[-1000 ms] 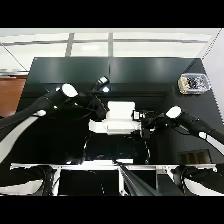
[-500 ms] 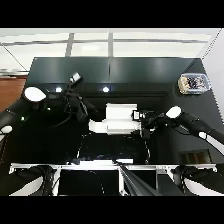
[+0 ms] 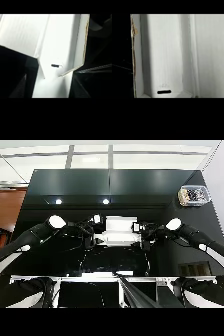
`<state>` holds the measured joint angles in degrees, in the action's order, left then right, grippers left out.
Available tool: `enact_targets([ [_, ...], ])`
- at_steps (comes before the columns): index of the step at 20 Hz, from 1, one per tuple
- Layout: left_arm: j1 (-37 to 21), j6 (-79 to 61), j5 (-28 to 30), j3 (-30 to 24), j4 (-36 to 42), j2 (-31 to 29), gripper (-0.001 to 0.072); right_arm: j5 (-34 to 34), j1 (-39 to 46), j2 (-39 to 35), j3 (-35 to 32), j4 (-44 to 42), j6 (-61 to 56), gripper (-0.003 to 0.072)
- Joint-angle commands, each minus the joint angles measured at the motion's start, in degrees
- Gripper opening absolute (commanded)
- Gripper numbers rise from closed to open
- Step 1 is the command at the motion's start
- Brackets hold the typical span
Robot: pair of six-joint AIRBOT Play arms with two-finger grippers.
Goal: Fold the box and place the chain.
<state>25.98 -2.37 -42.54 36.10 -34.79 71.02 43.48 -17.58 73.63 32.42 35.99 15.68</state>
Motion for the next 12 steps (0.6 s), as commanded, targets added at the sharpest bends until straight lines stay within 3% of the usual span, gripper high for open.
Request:
enact_targets([
  [1, 1.5, 0.4, -1.2, -0.2, -0.6, 0.8, 0.0512, 0.0, 0.0, 0.0, 0.0, 0.0, 0.0, 0.0345],
  [2, 1.5, 0.4, -1.1, -0.2, -0.6, 0.8, 0.0445, 0.0, 0.0, 0.0, 0.0, 0.0, 0.0, 0.0345],
  [4, 1.5, 0.4, -1.0, -0.2, -0.5, 0.8, 0.0242, 0.0, 0.0, 0.0, 0.0, 0.0, 0.0, 0.0345],
  [10, 1.6, -1.2, -0.6, -0.2, 6.1, 2.2, 0.0219, 0.0, 0.0, 0.0, 0.0, 0.0, 0.0, 0.0345],
  [12, 2.2, -2.8, 2.1, -0.2, 10.5, 3.7, 0.0219, 0.0, 0.0, 0.0, 0.0, 0.0, 0.0, 0.0345],
])
